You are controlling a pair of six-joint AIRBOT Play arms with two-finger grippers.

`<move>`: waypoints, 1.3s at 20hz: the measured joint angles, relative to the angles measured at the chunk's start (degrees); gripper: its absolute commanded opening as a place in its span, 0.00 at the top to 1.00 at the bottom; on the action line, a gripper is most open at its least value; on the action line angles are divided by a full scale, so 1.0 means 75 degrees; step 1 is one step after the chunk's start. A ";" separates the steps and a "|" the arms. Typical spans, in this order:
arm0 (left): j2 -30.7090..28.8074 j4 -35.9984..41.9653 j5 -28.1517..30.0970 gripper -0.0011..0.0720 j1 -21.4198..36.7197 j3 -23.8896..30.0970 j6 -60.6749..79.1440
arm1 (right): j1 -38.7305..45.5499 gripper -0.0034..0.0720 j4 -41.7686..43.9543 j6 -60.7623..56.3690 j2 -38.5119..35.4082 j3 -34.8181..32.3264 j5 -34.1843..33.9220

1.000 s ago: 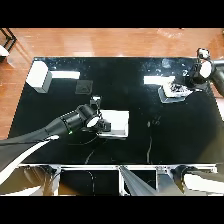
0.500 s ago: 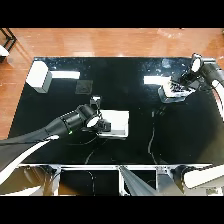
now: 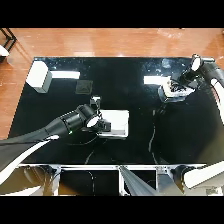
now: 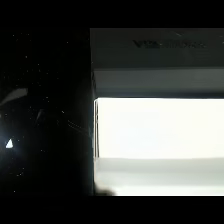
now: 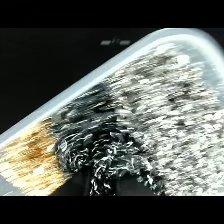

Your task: Fold the box and place the chain.

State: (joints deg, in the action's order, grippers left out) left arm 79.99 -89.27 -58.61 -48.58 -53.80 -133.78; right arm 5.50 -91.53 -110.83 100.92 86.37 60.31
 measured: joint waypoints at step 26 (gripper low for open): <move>0.0003 0.0114 -0.0219 0.96 -0.0038 0.0000 0.0000 | 0.0015 0.93 0.2022 0.3643 -0.5861 0.0673 0.0833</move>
State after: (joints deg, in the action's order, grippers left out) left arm 80.01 -88.42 -60.25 -48.86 -53.80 -133.78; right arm 5.61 -76.36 -83.50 56.97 91.42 66.57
